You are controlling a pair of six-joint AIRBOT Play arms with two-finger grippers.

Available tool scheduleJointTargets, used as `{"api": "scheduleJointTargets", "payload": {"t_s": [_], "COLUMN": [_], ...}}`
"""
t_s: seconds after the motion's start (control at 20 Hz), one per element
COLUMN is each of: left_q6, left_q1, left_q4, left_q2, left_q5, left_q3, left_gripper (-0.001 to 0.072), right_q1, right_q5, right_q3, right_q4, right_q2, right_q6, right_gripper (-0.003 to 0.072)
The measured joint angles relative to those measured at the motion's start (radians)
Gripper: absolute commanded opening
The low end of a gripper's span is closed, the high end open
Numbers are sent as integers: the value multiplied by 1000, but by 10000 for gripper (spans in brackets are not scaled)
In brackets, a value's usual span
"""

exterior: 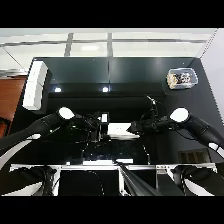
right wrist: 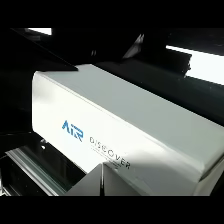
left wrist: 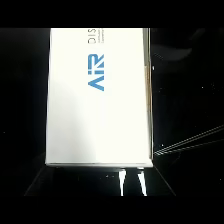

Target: Fold the box and place the chain.

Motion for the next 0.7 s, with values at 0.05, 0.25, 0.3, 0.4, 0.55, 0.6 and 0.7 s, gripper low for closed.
{"api": "scheduleJointTargets", "payload": {"t_s": [0.05, 0.25, 0.3, 0.4, 0.55, 0.6, 0.7], "left_q6": [0, 1, 1, 1, 2, 0, -21], "left_q1": [0, 0, 0, 0, 0, 0, 0], "left_q4": [0, 0, 0, 0, -1, -2, 0], "left_q2": [0, 0, 0, 0, 0, 0, 4], "left_q5": [0, 0, 0, 1, 1, 1, 3], "left_q3": [0, 0, 0, 0, 0, 0, 0], "left_gripper": [397, 397, 397, 397, 397, 397, 403], "right_q1": [0, 0, 0, 0, -2, -6, -26], "right_q5": [0, 0, -1, -2, 20, 37, 80], "right_q3": [0, -1, -1, -1, 21, 40, 94], "right_q4": [-8, -38, -43, -50, -69, -81, -138], "right_q2": [-5, -13, -14, -15, -15, -12, 10], "right_q6": [0, 1, 2, 2, -40, -57, -83], "right_gripper": [22, 22, 23, 22, 22, 22, 22]}}
